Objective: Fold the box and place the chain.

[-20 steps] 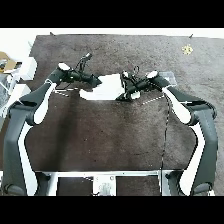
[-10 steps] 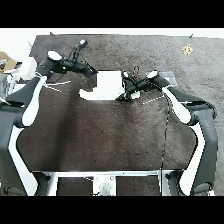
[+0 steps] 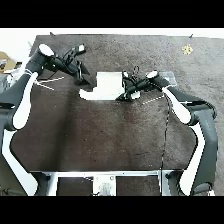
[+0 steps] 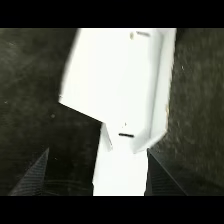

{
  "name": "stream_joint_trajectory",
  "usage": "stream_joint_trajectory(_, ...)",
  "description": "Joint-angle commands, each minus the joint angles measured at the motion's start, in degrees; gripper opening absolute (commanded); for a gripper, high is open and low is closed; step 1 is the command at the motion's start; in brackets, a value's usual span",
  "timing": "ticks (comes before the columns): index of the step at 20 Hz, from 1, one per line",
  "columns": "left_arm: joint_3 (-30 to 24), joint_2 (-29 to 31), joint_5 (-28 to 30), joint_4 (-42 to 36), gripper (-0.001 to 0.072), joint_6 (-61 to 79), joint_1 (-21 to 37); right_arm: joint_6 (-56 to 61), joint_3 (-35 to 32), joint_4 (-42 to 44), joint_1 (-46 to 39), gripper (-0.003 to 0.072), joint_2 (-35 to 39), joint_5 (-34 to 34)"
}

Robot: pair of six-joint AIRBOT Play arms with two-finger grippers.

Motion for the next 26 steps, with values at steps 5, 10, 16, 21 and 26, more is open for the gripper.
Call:
stream_joint_trajectory(5,-11.7,0.2,13.2,6.4,0.0655,10.1,-5.2,0.1,0.0,0.1,0.0,0.0384,0.0,0.0)
stream_joint_trajectory(10,-13.6,0.0,14.6,6.4,0.0654,10.2,-6.9,0.1,0.0,0.1,0.1,0.0384,0.0,0.0)
stream_joint_trajectory(16,-13.6,0.0,16.0,6.7,0.0647,10.1,-6.8,0.1,0.0,0.1,0.0,0.0384,0.0,0.0)
stream_joint_trajectory(21,-13.6,0.0,14.3,6.1,0.034,9.9,-6.9,0.1,0.0,0.1,0.0,0.0385,0.0,0.0)
stream_joint_trajectory(26,-13.6,0.0,13.0,2.3,0.012,9.7,-6.9,0.1,0.0,0.1,0.0,0.0384,0.0,0.0)
